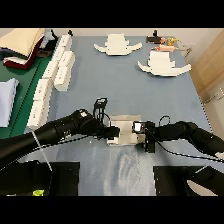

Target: Fold the box.

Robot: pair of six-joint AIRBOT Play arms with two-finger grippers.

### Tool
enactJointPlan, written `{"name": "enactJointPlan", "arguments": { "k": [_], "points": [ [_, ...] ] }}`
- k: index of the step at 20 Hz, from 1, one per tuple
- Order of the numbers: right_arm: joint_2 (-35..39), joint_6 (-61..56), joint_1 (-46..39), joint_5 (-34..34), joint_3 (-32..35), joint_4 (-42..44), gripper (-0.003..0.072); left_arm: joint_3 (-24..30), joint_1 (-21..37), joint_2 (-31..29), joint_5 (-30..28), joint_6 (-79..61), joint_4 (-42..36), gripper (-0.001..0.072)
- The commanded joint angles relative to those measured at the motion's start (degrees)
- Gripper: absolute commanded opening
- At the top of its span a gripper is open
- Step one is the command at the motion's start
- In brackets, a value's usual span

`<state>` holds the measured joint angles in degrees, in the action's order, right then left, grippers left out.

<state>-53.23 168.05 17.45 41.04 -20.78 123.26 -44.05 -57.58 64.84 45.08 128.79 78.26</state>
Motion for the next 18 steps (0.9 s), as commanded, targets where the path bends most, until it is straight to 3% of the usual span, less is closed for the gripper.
{"name": "enactJointPlan", "arguments": {
  "k": [1,5,18],
  "points": [
    [0.0,0.0,0.0,0.0,0.0,0.0,0.0543,-3.6,-2.0,3.9,3.7,4.3,3.5,0.0356],
    [0.0,0.0,0.0,0.0,0.0,0.0,0.0543,-6.7,-2.9,7.8,9.6,9.3,7.5,0.0355],
    [0.0,0.0,0.0,0.0,0.0,0.0,0.0543,-15.3,-5.0,17.2,18.5,10.8,10.6,0.0356]
  ]
}}
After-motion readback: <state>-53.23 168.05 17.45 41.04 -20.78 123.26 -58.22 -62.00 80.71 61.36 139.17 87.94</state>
